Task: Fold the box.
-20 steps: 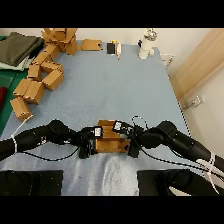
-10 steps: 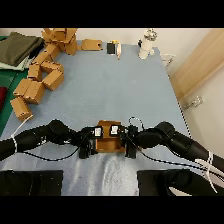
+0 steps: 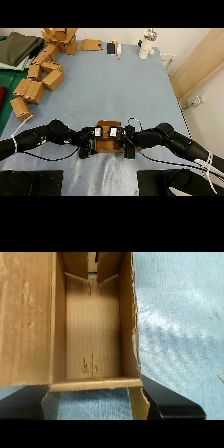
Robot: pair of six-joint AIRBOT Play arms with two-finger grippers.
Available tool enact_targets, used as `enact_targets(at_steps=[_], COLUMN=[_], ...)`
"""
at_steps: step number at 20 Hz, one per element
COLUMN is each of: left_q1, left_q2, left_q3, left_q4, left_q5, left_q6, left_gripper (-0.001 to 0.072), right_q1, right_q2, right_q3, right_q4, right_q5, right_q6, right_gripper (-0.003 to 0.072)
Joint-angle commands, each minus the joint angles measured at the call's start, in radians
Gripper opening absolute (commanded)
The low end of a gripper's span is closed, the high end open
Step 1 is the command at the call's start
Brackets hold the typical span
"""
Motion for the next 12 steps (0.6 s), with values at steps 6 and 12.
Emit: enact_targets(at_steps=[6,12], left_q1=[0.000,0.000], left_q2=[0.000,0.000], left_q3=[0.001,0.001], left_q4=[0.000,0.000], left_q5=[0.000,0.000], left_q6=[0.000,0.000], left_gripper=[0.0464,0.0463], right_q1=[0.001,0.001], right_q2=[-0.004,-0.007], right_q3=[-0.024,-0.024], right_q4=[0.103,0.102], right_q5=[0.039,0.023], right_q6=[-0.061,-0.061], right_gripper=[0.0558,0.0569])
